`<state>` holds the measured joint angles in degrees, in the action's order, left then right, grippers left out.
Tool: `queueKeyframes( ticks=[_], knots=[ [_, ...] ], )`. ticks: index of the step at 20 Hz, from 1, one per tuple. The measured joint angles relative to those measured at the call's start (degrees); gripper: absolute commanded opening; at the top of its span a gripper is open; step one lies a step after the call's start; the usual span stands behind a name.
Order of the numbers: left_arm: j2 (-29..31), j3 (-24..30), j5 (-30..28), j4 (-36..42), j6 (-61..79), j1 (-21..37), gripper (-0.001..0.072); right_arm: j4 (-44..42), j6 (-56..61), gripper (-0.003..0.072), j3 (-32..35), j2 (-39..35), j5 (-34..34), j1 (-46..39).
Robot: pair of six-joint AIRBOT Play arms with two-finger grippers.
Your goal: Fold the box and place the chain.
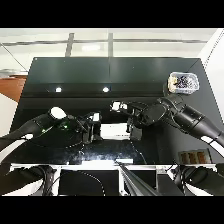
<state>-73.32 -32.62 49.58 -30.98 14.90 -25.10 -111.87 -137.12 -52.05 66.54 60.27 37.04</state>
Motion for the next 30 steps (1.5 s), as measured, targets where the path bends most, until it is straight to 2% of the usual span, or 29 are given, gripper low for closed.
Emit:
queueKeyframes(
  ticks=[7, 8, 9, 18, 19, 25, 27, 30],
  knots=[
    [0.0, 0.0, 0.0, 0.0, 0.1, 0.0, 0.0465, -0.1, 0.0, 0.0299, 0.0, 0.3, -0.2, 0.2],
    [0.0, 0.0, 0.0, 0.0, 0.1, 0.0, 0.0465, -0.1, 0.0, 0.0266, 0.0, 0.4, -0.3, 0.3],
    [0.0, 0.0, 0.0, 0.0, 0.1, 0.0, 0.0465, 0.0, 0.0, 0.0186, 0.0, 0.7, -0.4, 0.5],
    [0.0, 0.0, 0.0, 0.0, 0.1, 0.0, 0.0465, 0.0, 0.0, 0.0227, 0.0, 1.1, -0.8, 1.2],
    [0.0, 0.0, 0.0, 0.0, 0.1, 0.0, 0.0465, 0.0, 0.0, 0.0352, 0.0, 1.1, -0.8, 1.2],
    [0.0, 0.0, 0.0, 0.0, 0.2, 0.0, 0.0465, -0.2, 0.2, 0.0347, 0.0, 1.2, -0.7, 1.3],
    [0.0, 0.0, 0.0, 0.0, 0.2, 0.0, 0.0465, -0.2, 0.2, 0.0303, 0.0, 1.2, -0.6, 1.3],
    [0.0, 0.0, 0.0, 0.0, 0.2, 0.0, 0.0465, -0.1, 0.2, 0.0302, 0.0, 1.2, -0.6, 1.3]
  ],
)
